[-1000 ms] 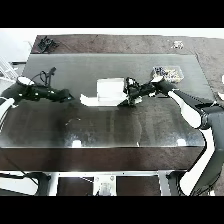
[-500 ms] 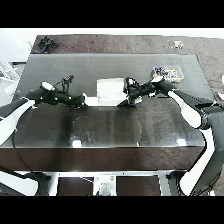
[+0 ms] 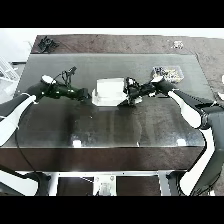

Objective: Fold the box and place the chain.

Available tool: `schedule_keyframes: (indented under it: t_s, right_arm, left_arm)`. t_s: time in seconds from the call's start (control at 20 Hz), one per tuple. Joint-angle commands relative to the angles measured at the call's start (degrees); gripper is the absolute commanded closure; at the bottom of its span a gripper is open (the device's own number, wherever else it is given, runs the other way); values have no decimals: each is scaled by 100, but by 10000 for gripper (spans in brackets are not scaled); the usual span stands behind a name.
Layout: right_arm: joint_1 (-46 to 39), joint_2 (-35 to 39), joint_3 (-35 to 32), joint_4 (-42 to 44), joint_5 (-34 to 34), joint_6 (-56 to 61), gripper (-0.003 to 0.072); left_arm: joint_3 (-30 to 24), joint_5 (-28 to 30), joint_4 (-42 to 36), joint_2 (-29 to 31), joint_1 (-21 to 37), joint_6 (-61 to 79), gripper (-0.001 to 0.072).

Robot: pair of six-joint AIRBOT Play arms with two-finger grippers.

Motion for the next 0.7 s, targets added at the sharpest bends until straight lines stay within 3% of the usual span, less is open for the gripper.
schedule_keyframes:
  t_s: [0.0, 0.65]
  right_arm:
    - [7, 0, 2, 0, 2, 0, 107]
    - [4, 0, 2, 0, 2, 0, 107]
  left_arm:
    - [282, -409, -118, -2, 0, -98, 289]
    - [289, -352, 236, -81, -190, -522, 300]
